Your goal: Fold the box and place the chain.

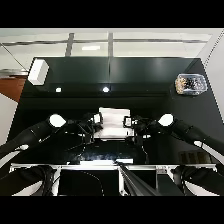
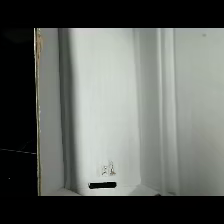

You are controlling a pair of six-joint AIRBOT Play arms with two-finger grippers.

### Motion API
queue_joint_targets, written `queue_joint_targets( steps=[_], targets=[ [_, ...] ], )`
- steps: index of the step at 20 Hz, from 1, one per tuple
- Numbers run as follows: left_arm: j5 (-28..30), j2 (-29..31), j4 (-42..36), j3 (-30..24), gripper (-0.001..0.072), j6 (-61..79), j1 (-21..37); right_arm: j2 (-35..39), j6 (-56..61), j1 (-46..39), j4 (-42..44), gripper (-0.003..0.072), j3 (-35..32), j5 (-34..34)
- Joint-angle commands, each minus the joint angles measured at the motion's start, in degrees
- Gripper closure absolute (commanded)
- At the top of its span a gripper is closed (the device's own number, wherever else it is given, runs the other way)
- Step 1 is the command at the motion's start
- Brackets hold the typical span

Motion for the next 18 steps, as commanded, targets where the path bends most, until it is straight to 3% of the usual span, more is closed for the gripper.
queue_joint_targets(
  steps=[1, 3, 5, 6, 8, 10, 12, 15, 18],
  targets=[
    [-0.39, 4.61, 7.19, 0.68, 0.0684, -8.96, 2.03, -0.04, 0.00, 0.04, 0.02, 0.0226, -0.02, -0.11],
    [-0.22, 10.49, 13.66, 0.68, 0.0684, -23.28, 6.01, -0.04, 0.00, 0.04, 0.02, 0.0225, -0.02, -0.11],
    [1.42, 15.06, 20.83, 0.68, 0.0684, -52.09, 13.88, -0.04, 0.00, 0.04, 0.02, 0.0226, -0.02, -0.13],
    [-0.07, 16.28, 23.78, 0.68, 0.0684, -65.94, 18.84, -0.04, 0.00, 0.04, 0.02, 0.0226, -0.02, -0.13],
    [-9.01, 16.00, 24.94, 0.66, 0.0683, -84.87, 30.08, -0.04, 0.00, 0.04, 0.02, 0.0226, -0.02, -0.13],
    [-19.71, 13.53, 25.00, 0.61, 0.0683, -86.05, 38.71, -0.04, 0.00, 0.04, 0.02, 0.0226, -0.02, -0.13],
    [-25.35, 10.29, 24.74, 0.13, 0.0683, -86.12, 42.73, -0.04, 0.00, 0.04, 0.02, 0.0226, -0.02, -0.15],
    [-26.69, 4.70, 20.17, -1.03, 0.0682, -81.35, 41.44, -0.04, 0.00, 0.04, 0.02, 0.0226, -0.02, -0.17],
    [-26.49, -1.66, 11.37, -1.03, 0.0683, -73.68, 35.78, -0.04, 0.00, 0.04, 0.02, 0.0226, -0.02, -0.20]
  ],
)
